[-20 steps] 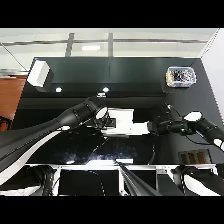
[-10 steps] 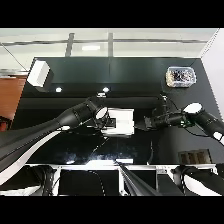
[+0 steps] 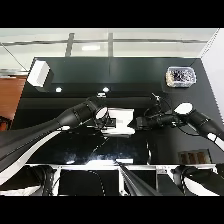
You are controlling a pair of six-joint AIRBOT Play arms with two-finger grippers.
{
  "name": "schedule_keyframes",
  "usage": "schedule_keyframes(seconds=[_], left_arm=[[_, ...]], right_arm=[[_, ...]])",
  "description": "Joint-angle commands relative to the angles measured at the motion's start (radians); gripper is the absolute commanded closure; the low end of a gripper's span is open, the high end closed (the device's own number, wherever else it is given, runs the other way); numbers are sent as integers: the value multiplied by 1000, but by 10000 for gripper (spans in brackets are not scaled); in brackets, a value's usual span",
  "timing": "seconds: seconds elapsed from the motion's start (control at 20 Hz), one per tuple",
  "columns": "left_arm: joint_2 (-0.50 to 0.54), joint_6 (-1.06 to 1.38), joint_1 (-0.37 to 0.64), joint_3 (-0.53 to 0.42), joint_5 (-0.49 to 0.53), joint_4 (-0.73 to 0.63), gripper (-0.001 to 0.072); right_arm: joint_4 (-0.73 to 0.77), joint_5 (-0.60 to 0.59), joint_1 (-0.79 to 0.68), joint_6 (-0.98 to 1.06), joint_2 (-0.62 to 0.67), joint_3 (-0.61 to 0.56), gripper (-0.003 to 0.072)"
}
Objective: Fold the box and place the chain.
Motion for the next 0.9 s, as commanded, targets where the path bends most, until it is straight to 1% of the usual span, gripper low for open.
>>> schedule_keyframes(seconds=[0.0, 0.2, 0.3, 0.4, 0.45, 0.55, 0.65, 0.8, 0.85], left_arm=[[0, 0, 0, 0, 0, 0, 683], [0, 0, 0, 0, -5, 0, 683], [0, 0, 0, 0, -5, 0, 683], [0, 0, 0, 0, -6, 0, 683], [0, 0, 0, 0, -5, 0, 683], [0, 0, 0, 0, -5, 0, 683], [0, 0, 0, 0, -5, 0, 683], [0, 0, 1, 0, -5, 0, 683], [0, 0, 0, 0, -5, 0, 683]], right_arm=[[-86, -115, 77, 171, -1, 15, 101], [-489, -174, 224, 571, -1, 111, 102], [-649, -158, 304, 805, -2, 158, 102], [-800, -120, 375, 933, -21, 217, 138], [-840, -79, 396, 960, -42, 253, 139], [-874, 4, 429, 965, -93, 315, 139], [-881, 44, 448, 995, -126, 331, 139], [-920, 68, 448, 1084, -132, 331, 149], [-926, 77, 448, 1093, -133, 331, 277]])
